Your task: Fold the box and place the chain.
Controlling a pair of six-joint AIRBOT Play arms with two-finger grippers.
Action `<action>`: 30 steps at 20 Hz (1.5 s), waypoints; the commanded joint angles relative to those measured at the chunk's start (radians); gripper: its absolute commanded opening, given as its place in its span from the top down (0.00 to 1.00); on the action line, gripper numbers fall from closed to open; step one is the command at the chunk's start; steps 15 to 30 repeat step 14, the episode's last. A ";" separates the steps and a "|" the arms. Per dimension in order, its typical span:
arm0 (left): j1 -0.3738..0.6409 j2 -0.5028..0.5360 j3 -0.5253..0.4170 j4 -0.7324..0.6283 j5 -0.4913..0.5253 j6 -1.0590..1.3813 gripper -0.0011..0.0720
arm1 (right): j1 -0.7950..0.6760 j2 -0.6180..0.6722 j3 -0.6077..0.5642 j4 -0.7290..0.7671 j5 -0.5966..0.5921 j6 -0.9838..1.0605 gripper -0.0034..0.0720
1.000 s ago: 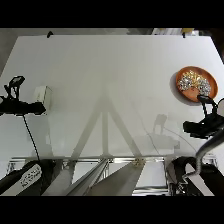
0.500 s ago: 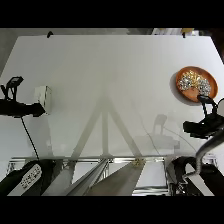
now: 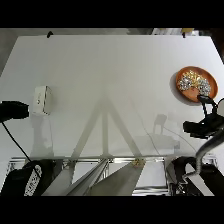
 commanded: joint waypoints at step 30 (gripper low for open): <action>-0.015 0.059 0.000 0.004 -0.040 -0.012 0.93 | 0.000 0.001 0.000 0.000 0.000 0.000 0.94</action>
